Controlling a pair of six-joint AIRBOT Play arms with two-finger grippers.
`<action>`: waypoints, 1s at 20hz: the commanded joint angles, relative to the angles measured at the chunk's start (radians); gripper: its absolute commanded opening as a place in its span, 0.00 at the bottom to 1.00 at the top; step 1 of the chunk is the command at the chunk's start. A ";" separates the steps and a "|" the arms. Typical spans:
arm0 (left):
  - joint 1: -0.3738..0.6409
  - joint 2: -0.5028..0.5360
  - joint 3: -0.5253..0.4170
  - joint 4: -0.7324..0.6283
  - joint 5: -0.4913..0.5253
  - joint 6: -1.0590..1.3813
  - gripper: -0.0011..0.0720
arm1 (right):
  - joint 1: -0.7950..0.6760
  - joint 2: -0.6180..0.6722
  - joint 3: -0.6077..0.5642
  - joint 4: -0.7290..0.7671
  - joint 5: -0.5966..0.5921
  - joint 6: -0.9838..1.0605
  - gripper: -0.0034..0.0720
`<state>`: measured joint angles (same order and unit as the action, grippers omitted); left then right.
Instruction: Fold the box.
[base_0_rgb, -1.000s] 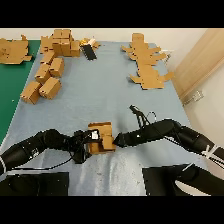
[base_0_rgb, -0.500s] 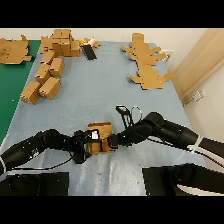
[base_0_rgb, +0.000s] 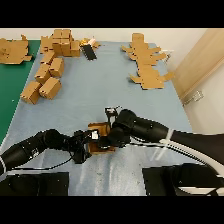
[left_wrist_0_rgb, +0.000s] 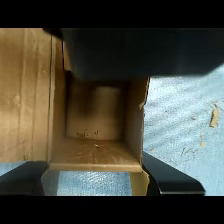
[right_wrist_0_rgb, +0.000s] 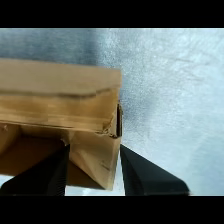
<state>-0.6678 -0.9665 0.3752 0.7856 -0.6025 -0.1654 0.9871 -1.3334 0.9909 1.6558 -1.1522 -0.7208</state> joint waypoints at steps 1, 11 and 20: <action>0.000 0.000 0.000 0.000 0.000 0.000 0.60 | 0.013 -0.085 0.072 -0.031 -0.119 0.045 0.69; 0.000 0.000 0.000 0.000 0.000 0.000 0.60 | 0.013 -0.095 0.081 -0.048 -0.146 0.052 0.22; 0.000 0.000 0.000 0.000 0.000 0.000 0.60 | 0.013 -0.095 0.081 -0.051 -0.124 0.051 0.10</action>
<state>-0.6678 -0.9665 0.3752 0.7853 -0.6029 -0.1661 0.9989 -1.4277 1.0710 1.6047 -1.2915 -0.6701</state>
